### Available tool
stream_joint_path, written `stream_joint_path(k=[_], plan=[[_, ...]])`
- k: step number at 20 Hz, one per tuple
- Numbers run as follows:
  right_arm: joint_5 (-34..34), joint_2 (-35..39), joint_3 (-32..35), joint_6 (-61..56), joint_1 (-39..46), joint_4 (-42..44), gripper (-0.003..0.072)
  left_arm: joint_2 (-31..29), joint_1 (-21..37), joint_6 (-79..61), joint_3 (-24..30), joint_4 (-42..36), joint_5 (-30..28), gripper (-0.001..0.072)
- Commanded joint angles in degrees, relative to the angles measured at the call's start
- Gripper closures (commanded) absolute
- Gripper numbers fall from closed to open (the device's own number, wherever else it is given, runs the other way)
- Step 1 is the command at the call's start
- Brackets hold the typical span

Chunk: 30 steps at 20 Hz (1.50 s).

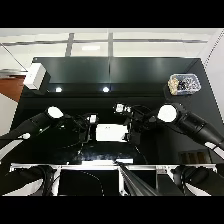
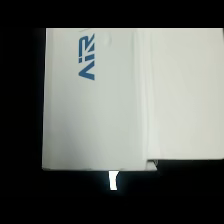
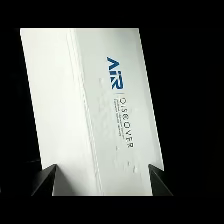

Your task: Fold the box and place the chain.

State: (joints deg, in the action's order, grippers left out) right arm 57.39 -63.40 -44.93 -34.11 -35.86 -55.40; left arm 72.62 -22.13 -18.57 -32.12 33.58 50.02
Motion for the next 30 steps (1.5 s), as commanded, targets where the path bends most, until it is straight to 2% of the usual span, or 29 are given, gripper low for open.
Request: stream_joint_path(k=[1, 8, 9, 10, 11, 15, 16, 17, 29, 30], plan=[[-2.4, 0.0, -0.1, -3.3, -0.5, -4.6, -0.0028, 0.0, 0.0, 0.0, 0.0, 0.0, 0.0, 0.0228], [-5.4, -0.1, -0.1, -4.1, -2.8, -7.3, -0.0019, 0.0, 0.0, 0.0, 0.0, 0.0, 0.0, 0.0228], [-5.4, -0.1, -0.1, -4.1, -2.8, -7.4, 0.0010, 0.0, 0.0, 0.0, 0.0, 0.0, 0.0, 0.0228], [-5.4, -0.1, -0.1, -4.1, -2.8, -7.3, 0.0121, 0.0, 0.0, 0.0, 0.0, 0.0, 0.0, 0.0228], [-5.4, -0.1, -0.1, -4.1, -2.8, -7.3, 0.0154, 0.0, 0.0, 0.0, 0.0, 0.0, 0.0, 0.0228], [-5.2, -0.1, -0.3, -4.2, -2.8, -7.0, 0.0159, 0.0, 0.0, 0.0, 0.0, 0.0, 0.0, 0.0228], [-4.7, -0.1, -0.8, -4.3, -2.8, -7.0, 0.0304, 0.0, 0.0, 0.0, 0.0, 0.0, 0.0, 0.0228], [-4.4, -0.1, -1.4, -4.3, -2.8, -7.1, 0.0328, 0.0, 0.0, 0.0, 0.0, 0.0, 0.0, 0.0228], [-4.8, -0.1, -1.9, -4.6, -2.9, -7.0, 0.0331, 0.0, 0.0, 0.0, 0.0, 0.0, 0.0, 0.0228], [-4.7, -0.1, -1.9, -4.5, -2.9, -7.0, 0.0400, 0.0, 0.0, 0.0, 0.0, 0.0, 0.0, 0.0228]])
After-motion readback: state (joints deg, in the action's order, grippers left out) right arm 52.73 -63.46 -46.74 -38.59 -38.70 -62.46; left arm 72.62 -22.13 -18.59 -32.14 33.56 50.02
